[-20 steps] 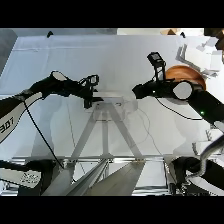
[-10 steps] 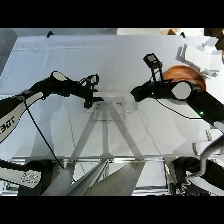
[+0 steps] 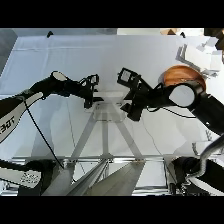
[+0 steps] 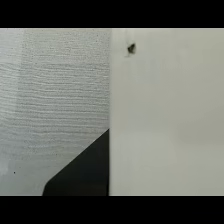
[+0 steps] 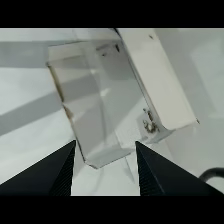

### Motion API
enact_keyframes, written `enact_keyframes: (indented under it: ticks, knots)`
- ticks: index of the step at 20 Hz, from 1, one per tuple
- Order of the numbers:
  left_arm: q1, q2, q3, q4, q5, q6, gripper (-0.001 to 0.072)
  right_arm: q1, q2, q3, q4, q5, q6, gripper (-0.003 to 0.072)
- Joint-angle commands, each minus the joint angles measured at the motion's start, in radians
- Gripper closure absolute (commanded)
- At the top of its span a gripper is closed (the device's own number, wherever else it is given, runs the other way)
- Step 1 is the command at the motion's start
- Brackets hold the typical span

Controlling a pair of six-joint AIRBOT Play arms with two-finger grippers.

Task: Fold the box and place the chain.

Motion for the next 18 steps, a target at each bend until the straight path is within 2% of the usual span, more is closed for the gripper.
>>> enact_keyframes:
  ticks: [1,4,6,9,11,14,18]
  knots:
    - [0.000,0.000,0.000,0.000,-0.001,0.000,0.0695,0.037,0.060,0.005,-0.043,0.062,-0.061,0.0280]
    - [0.000,0.000,0.000,0.000,-0.001,0.000,0.0695,0.034,0.060,-0.002,-0.083,0.121,-0.145,0.0280]
    - [0.000,0.000,0.000,0.000,-0.001,0.000,0.0695,0.034,0.061,-0.049,-0.083,0.071,-0.275,0.0267]
    - [0.000,-0.001,0.000,0.000,-0.001,0.000,0.0695,0.018,0.060,-0.203,-0.005,-0.116,-0.434,0.0060]
    - [0.000,-0.001,0.000,0.000,-0.001,0.000,0.0695,-0.017,0.060,-0.301,0.113,-0.204,-0.560,-0.0007]
    - [0.000,0.000,0.000,0.000,-0.001,0.000,0.0695,-0.064,0.047,-0.388,0.277,-0.283,-0.735,-0.0008]
    - [0.000,-0.001,0.000,0.000,-0.001,0.000,0.0695,-0.068,-0.045,-0.396,0.305,-0.395,-0.818,-0.0008]
